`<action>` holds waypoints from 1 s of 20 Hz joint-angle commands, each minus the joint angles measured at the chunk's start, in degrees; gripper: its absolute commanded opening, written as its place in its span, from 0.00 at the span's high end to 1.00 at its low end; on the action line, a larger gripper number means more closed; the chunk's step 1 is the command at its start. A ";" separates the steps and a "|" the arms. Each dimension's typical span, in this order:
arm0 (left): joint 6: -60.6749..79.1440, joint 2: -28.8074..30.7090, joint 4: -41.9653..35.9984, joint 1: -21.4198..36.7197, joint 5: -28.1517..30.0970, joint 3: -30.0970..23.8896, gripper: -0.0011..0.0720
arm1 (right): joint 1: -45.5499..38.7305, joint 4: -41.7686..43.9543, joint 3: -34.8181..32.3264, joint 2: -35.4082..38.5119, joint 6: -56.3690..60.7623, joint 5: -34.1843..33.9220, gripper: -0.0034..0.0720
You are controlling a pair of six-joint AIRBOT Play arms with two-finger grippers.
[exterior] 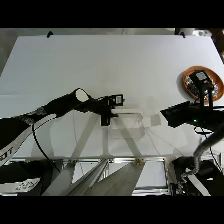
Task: Fold the box and place the chain.
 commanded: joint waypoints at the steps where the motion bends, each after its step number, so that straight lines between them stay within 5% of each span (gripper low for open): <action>1: 4.66 -0.02 -2.99 0.00 0.11 0.00 0.98 | 0.02 0.02 0.00 0.04 0.02 0.02 0.41; 20: 4.09 -2.40 -2.97 0.00 -1.20 0.00 0.98 | 0.02 0.02 0.00 0.02 0.02 0.02 0.41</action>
